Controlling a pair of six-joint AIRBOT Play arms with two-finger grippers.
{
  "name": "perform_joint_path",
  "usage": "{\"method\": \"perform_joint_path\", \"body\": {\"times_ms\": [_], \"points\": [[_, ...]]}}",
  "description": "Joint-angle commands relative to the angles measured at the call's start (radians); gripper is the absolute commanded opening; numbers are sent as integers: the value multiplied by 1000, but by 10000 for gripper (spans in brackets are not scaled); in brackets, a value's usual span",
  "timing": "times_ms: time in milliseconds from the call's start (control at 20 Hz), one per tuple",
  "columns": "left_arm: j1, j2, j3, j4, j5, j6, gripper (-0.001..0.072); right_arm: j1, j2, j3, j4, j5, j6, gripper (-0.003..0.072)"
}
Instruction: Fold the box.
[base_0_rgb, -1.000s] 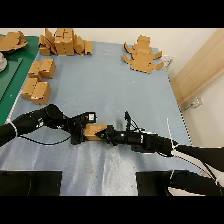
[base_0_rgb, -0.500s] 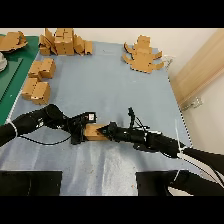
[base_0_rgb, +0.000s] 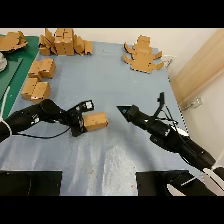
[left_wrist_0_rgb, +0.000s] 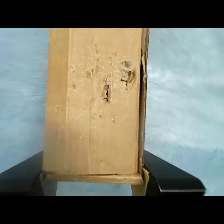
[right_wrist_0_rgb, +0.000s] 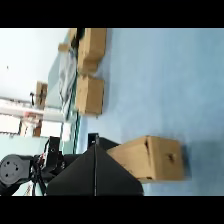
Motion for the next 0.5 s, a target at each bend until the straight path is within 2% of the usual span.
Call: {"method": "perform_joint_path", "body": {"times_ms": [0, 200, 350, 450], "points": [[84, 37, 89, 206, 64, -341, 409, -46, 120, 1, -93, -74, 23, 4], [275, 36, 255, 528, 67, -684, 409, -50, 143, 1, -249, -77, 161, 4], [453, 36, 362, 557, -4, -793, 409, -50, 142, 1, -318, -82, 221, 4], [543, 36, 392, 555, -38, -804, 409, -50, 142, 1, -324, -85, 221, 4]]}}
